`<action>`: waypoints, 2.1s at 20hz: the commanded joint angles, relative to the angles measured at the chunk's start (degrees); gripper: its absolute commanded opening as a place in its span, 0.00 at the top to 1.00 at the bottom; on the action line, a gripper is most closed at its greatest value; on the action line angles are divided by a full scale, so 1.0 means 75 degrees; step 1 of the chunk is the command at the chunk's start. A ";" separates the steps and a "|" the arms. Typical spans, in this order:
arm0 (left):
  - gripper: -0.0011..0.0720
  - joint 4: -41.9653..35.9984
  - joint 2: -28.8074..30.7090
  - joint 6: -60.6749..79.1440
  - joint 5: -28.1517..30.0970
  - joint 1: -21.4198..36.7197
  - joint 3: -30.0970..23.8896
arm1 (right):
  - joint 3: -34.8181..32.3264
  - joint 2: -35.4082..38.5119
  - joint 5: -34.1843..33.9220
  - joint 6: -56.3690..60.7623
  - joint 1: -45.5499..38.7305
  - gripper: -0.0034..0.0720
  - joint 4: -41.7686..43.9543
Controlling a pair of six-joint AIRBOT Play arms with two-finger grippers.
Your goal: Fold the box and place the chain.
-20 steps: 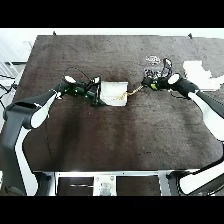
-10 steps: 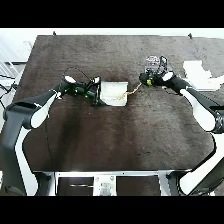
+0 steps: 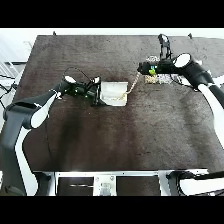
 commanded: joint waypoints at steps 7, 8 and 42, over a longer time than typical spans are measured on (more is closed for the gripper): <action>0.31 0.0000 -0.0006 -0.0003 -0.0012 0.0006 0.0003 | -0.0723 0.1880 0.0734 0.0516 0.1300 0.94 -0.1084; 0.31 0.0000 -0.0006 -0.0003 -0.0012 0.0006 0.0003 | -0.0836 0.1891 0.0734 0.0624 0.1408 0.94 -0.1087; 0.31 0.0000 -0.0006 -0.0003 -0.0009 0.0006 0.0003 | -0.2457 0.0799 -0.2428 0.1428 0.2104 0.37 -0.1530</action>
